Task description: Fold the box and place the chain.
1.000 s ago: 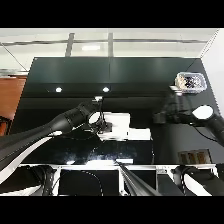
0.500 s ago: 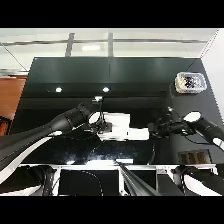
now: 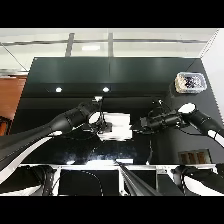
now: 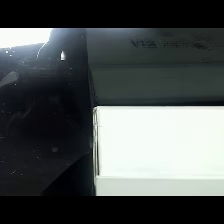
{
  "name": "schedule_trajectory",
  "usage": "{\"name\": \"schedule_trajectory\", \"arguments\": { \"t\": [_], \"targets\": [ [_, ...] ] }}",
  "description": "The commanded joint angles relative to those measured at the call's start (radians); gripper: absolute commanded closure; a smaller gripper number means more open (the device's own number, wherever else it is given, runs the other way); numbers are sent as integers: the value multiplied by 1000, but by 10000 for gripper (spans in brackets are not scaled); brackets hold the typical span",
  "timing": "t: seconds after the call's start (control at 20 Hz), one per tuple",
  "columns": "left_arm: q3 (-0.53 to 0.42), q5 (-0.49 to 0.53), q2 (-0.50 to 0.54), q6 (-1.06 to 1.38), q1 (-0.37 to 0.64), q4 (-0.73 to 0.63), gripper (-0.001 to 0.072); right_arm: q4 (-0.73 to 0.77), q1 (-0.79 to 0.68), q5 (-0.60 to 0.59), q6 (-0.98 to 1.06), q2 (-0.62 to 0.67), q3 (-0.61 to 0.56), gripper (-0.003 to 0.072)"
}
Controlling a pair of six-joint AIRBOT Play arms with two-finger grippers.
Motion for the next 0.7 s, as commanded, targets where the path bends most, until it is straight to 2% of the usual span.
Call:
{"name": "schedule_trajectory", "arguments": {
  "t": [0.0,0.2,0.35,0.55,0.65],
  "targets": [
    [0,-1,0,0,1,0,681,15,24,45,-1,-2,32,55],
    [0,-1,0,0,1,0,681,-22,149,-54,101,-2,86,57],
    [0,-1,0,0,1,0,681,-254,261,-169,385,-2,163,57],
    [0,-1,0,0,1,0,681,-473,374,-199,623,-2,246,58],
    [0,-1,0,0,1,0,681,-555,415,-207,710,-3,260,128]
  ]
}}
